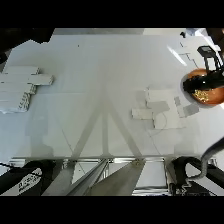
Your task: Fold the box and place the chain.
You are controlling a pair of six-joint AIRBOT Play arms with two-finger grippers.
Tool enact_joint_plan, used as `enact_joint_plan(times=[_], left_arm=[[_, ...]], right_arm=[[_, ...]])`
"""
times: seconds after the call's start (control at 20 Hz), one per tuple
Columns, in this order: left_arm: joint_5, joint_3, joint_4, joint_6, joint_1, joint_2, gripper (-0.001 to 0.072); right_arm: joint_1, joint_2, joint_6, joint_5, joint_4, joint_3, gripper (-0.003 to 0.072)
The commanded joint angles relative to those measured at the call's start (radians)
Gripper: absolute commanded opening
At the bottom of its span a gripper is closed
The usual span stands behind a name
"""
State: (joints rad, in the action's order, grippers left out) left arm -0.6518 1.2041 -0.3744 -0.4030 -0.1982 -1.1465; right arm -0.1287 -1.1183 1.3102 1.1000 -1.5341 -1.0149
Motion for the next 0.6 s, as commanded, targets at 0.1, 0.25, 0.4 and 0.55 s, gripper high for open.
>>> enact_joint_plan(times=[0.1, 0.25, 0.4, 0.55], left_arm=[[0.000, 0.000, 0.000, 0.000, -0.001, 0.001, 0.0700], [0.000, 0.000, 0.000, 0.000, -0.001, 0.001, 0.0700], [0.000, 0.000, 0.000, 0.000, -0.001, 0.001, 0.0700], [0.000, 0.000, 0.000, 0.000, -0.001, 0.001, 0.0700]], right_arm=[[0.000, 0.000, 0.028, 0.048, -0.034, 0.000, 0.0357], [0.000, 0.000, 0.051, 0.119, -0.107, 0.000, 0.0359], [-0.009, -0.017, 0.043, 0.215, -0.201, 0.000, 0.0407], [-0.060, -0.064, 0.032, 0.272, -0.196, 0.000, 0.0417]])
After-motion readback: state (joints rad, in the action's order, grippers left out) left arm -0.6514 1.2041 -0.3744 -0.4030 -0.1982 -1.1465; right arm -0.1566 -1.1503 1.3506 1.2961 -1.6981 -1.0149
